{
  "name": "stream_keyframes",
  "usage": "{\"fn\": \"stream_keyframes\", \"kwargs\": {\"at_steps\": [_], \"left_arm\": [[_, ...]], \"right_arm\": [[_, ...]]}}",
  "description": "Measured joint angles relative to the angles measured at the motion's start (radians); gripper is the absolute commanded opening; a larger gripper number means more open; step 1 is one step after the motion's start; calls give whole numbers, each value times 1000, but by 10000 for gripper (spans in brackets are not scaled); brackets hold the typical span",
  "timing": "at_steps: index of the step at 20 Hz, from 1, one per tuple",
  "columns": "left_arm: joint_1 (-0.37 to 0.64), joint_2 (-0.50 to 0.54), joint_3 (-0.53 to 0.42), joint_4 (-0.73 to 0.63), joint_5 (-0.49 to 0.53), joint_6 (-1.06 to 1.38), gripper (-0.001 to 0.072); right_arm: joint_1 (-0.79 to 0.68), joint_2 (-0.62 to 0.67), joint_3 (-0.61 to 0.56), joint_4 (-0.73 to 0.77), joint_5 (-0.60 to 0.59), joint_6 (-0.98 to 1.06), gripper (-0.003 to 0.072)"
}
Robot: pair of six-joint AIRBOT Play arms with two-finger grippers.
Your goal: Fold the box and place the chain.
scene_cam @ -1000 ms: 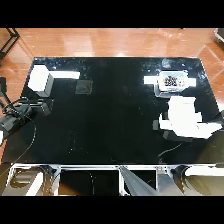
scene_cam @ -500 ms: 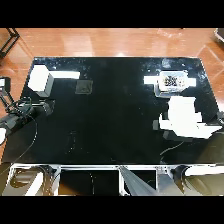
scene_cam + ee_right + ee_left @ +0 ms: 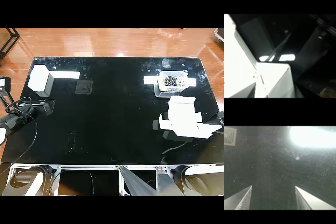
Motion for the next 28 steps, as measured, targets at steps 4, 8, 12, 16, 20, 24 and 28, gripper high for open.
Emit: {"fn": "stream_keyframes", "kwargs": {"at_steps": [4,8,12,16,20,24,28], "left_arm": [[0,0,0,-1,0,0,632],[0,0,0,-2,0,0,632],[0,0,0,-2,0,0,632],[0,0,0,-2,0,0,632],[0,0,0,-11,0,0,632],[0,0,0,-37,0,0,632],[-6,0,0,-82,-4,0,632]], "right_arm": [[-3,-7,0,6,-9,-7,131],[-3,-8,0,8,-28,-14,125],[-3,-9,0,22,-60,-34,18],[-3,-9,0,85,-96,-60,19],[1,-3,-2,196,-138,-76,19],[29,22,-45,297,-167,-87,19],[134,68,-180,412,-153,-109,18]]}}
